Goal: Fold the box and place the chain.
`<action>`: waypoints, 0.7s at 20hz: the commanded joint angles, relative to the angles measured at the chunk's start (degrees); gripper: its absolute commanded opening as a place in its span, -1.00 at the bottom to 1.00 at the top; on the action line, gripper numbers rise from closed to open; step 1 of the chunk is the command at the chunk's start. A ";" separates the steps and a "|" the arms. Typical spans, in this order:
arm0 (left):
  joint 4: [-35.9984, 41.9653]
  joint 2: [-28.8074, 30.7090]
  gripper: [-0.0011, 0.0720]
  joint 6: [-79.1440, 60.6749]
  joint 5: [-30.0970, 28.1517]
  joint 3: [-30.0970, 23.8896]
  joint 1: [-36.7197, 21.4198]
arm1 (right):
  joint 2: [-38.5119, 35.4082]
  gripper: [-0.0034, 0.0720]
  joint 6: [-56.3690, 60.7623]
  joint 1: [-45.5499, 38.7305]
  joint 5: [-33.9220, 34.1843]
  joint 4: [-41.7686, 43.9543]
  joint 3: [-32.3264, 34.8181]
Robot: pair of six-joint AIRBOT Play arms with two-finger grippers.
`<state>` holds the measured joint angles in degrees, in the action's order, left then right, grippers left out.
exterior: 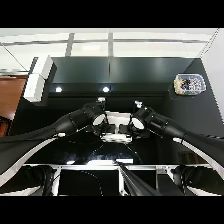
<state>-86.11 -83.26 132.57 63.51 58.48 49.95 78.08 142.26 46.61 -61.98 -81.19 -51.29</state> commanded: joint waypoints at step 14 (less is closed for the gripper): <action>0.02 0.02 -0.90 -0.13 -0.20 0.04 -0.04 | -0.57 -0.24 -1.49 -0.52 -0.15 -0.04 -0.74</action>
